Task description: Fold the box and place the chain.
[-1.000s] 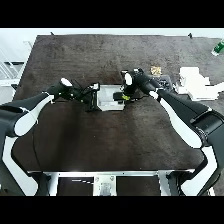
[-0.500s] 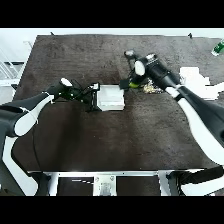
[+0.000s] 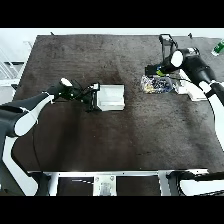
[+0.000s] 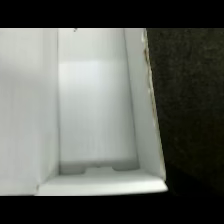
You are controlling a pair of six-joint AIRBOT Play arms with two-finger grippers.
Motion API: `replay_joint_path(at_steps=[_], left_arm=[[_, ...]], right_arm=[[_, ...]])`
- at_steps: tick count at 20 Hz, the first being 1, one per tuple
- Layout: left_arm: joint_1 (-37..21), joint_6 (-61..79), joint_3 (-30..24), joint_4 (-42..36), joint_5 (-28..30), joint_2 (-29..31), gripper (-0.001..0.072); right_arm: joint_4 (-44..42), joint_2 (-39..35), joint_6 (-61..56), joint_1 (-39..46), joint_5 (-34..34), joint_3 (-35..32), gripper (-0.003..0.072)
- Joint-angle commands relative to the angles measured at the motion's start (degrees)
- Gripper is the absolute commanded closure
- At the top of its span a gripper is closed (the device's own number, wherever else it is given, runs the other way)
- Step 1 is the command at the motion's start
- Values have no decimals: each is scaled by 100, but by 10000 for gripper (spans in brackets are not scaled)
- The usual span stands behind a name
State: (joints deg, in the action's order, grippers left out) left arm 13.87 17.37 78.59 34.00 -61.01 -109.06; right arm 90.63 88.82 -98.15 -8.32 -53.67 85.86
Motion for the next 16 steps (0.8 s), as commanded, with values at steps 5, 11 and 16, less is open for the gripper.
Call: replay_joint_path(at_steps=[5, 11, 16], left_arm=[[2, 0, -2, 0, 9, 0, 287], [2, 0, -2, 0, 9, 0, 287], [2, 0, -2, -2, 9, 0, 287]], right_arm=[[-778, 402, 870, 568, 636, -599, 191], [-1119, 796, 955, 566, 656, -597, 262], [-1458, 1069, 1084, 566, 654, -595, 293]])
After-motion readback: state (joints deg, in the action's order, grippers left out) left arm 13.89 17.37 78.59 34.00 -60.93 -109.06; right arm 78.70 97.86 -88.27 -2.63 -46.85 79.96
